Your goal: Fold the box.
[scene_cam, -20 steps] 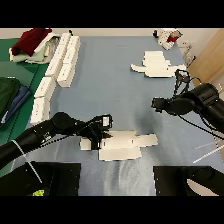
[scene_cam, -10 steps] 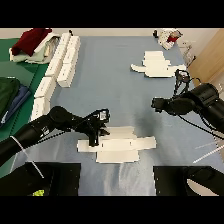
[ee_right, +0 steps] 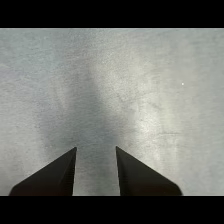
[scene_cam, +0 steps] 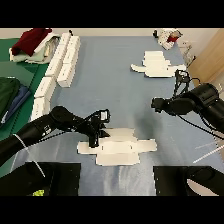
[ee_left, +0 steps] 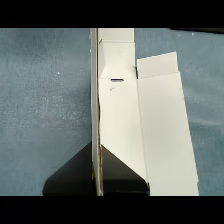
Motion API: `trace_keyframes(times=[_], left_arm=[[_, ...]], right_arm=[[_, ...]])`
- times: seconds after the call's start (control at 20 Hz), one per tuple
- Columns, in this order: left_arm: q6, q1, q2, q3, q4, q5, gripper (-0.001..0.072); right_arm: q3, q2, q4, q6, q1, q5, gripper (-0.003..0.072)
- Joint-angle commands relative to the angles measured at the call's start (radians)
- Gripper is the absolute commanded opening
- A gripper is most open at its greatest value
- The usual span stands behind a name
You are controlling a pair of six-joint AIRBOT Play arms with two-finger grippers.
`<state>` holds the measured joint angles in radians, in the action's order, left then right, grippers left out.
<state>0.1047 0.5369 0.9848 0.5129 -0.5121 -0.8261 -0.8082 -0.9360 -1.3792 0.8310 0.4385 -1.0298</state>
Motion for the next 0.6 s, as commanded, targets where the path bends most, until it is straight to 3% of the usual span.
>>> trace_keyframes(times=[0.0, 0.2, 0.3, 0.35, 0.4, 0.55], left_arm=[[-0.001, 0.000, 0.012, -0.012, -0.004, -0.026, 0.0015], [-0.001, 0.000, 0.013, -0.023, -0.005, -0.031, 0.0015], [-0.001, 0.000, 0.013, -0.023, -0.005, -0.031, 0.0015], [-0.001, -0.001, 0.013, -0.023, -0.005, -0.031, 0.0015], [-0.001, -0.001, 0.013, -0.023, -0.005, -0.031, 0.0015], [0.000, -0.001, 0.013, -0.023, -0.005, -0.031, 0.0015]], right_arm=[[0.000, 0.000, -0.008, 0.000, 0.005, 0.000, 0.0367], [0.000, 0.000, -0.027, 0.017, 0.006, -0.003, 0.0363], [0.000, 0.002, -0.067, 0.071, 0.006, -0.027, 0.0167], [0.000, 0.003, -0.089, 0.107, 0.006, -0.046, 0.0121], [0.000, 0.004, -0.113, 0.145, 0.006, -0.072, 0.0029], [0.000, 0.023, -0.208, 0.259, 0.013, -0.219, 0.0006]])
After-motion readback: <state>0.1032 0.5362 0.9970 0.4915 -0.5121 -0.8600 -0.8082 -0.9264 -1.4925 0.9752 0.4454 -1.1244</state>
